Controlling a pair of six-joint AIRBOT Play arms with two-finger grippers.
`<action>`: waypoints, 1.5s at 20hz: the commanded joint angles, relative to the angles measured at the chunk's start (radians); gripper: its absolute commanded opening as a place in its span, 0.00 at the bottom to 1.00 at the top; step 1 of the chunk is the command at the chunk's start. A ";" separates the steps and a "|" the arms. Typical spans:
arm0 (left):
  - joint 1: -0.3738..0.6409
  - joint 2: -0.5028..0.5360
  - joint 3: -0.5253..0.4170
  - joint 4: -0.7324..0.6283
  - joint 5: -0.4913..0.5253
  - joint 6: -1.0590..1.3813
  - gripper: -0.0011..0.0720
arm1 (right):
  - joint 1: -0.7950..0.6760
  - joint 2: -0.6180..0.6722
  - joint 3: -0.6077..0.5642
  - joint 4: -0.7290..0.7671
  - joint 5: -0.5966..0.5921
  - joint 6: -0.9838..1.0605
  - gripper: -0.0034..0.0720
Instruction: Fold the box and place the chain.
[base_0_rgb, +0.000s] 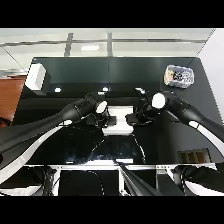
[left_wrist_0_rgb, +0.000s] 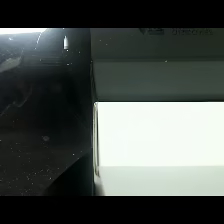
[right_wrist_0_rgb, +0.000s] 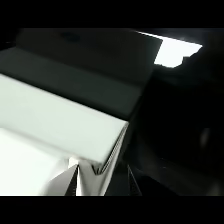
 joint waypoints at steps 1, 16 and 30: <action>0.001 -0.001 0.001 0.000 -0.002 0.000 0.05 | 0.087 -0.049 0.071 -0.182 0.051 0.201 0.50; 0.001 -0.001 0.001 0.000 -0.002 0.000 0.05 | 0.151 -0.122 0.127 -0.265 0.068 0.429 0.15; 0.001 -0.001 0.001 0.000 -0.002 0.000 0.05 | 0.151 -0.141 0.121 -0.249 0.069 0.413 0.06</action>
